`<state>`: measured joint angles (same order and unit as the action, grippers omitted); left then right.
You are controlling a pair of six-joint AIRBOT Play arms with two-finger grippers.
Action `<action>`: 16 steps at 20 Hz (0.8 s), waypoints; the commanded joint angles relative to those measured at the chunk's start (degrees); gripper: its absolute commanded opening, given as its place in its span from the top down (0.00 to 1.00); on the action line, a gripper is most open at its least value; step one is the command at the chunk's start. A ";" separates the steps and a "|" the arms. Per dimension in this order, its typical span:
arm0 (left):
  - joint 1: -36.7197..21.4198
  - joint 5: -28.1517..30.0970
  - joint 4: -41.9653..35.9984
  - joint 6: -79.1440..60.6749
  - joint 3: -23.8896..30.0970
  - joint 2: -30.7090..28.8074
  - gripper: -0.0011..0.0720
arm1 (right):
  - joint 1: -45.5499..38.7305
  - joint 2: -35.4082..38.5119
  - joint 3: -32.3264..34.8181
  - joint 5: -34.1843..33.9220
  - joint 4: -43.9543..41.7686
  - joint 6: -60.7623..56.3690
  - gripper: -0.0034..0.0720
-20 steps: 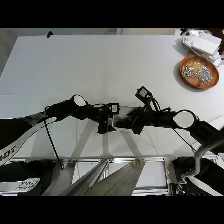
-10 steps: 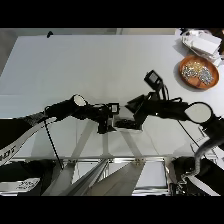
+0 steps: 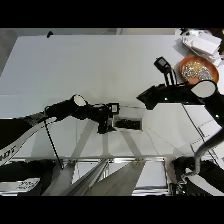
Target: Fold the box and place the chain.
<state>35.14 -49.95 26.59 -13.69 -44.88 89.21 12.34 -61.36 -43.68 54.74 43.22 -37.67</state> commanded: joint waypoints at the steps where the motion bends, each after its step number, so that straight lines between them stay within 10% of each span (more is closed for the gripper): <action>1: -0.02 0.02 0.00 -0.02 -0.07 -0.02 0.80 | 1.42 -3.91 -0.31 7.69 1.44 5.25 0.75; 16: -0.02 0.00 0.00 0.00 -0.07 -0.02 0.80 | 11.08 -3.63 -0.31 10.25 11.04 9.68 0.64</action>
